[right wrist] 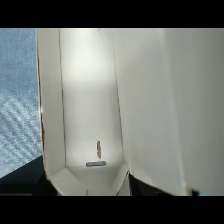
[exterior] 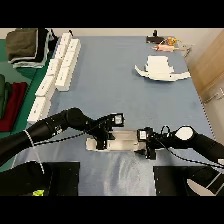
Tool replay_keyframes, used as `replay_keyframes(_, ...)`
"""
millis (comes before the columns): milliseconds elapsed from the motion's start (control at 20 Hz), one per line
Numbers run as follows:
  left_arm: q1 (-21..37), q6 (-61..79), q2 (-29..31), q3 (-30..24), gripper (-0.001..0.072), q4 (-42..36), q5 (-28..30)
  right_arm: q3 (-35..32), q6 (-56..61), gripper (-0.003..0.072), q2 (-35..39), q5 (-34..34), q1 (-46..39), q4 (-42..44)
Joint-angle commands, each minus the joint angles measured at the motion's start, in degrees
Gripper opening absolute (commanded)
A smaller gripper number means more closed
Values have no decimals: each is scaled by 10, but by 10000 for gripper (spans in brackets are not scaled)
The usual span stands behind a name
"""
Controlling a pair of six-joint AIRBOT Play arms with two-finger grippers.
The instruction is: Fold the box.
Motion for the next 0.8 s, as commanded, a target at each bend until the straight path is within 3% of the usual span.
replay_keyframes(0, 0, 0, 0, 0, 15, 0, 0, 1, 0, 522, 0, 0, 0, 0)
replay_keyframes(750, 0, 1, 0, 0, 15, -13, 0, 1, 0, 522, 0, 0, 0, 0)
